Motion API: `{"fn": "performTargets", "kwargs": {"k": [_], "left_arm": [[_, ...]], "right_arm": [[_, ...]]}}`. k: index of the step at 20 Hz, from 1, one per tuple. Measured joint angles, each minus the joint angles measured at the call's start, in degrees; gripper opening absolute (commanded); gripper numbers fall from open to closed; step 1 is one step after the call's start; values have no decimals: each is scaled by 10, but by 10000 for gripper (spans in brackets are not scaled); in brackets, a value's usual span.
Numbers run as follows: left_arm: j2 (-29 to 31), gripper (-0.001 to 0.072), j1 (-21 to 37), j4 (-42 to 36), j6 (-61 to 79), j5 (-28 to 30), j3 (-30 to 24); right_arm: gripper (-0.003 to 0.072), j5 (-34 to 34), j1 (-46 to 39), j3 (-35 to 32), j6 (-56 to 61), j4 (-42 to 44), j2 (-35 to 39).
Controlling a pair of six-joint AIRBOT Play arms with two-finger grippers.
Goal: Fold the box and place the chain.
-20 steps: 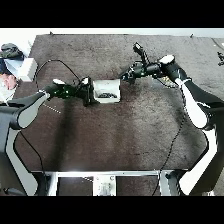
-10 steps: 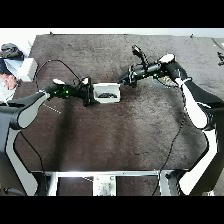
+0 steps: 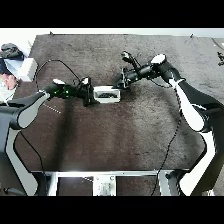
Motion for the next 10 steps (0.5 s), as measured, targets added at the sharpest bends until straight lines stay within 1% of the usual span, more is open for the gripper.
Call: {"fn": "performTargets", "kwargs": {"k": [5,10], "left_arm": [[0,417,0,0,0,0,0],[0,417,0,0,0,-2,0]], "right_arm": [[293,-1,5,-5,9,-11,8],[293,-19,10,-26,2,-18,10]]}}
